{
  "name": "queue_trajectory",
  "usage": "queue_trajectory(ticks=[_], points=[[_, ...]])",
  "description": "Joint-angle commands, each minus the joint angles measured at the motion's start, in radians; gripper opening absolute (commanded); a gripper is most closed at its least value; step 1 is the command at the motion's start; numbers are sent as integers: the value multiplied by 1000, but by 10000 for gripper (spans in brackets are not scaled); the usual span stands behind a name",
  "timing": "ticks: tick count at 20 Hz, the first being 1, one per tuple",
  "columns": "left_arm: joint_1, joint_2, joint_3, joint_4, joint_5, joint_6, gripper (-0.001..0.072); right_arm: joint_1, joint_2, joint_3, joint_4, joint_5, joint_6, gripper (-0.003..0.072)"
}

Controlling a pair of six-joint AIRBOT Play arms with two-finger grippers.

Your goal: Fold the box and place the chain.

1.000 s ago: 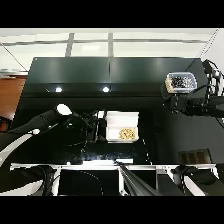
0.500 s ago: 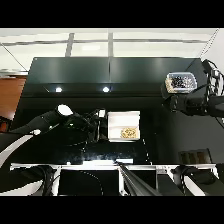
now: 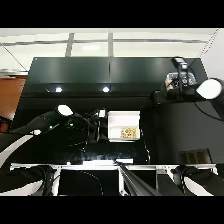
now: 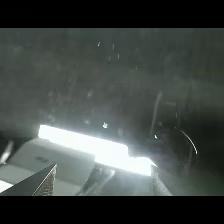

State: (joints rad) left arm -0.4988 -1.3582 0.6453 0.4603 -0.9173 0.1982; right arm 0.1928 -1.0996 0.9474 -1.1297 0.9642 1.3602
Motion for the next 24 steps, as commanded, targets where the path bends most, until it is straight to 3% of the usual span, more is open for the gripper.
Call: queue_trajectory(ticks=[1,2,4,10,13,19,24], points=[[-10,0,1,14,1,1,331,5,-174,47,275,66,-416,720],[-10,0,1,18,1,1,331,9,-198,47,374,170,-594,720],[-11,0,1,19,2,1,331,20,-216,47,425,304,-705,720],[-11,0,1,19,2,1,332,3,-171,64,390,536,-713,720],[-11,0,1,19,1,1,332,34,-139,42,366,524,-663,720],[-11,0,1,19,1,1,333,187,-139,-38,239,304,-822,720],[-11,0,1,19,2,1,332,200,-133,-38,225,322,-855,720]])
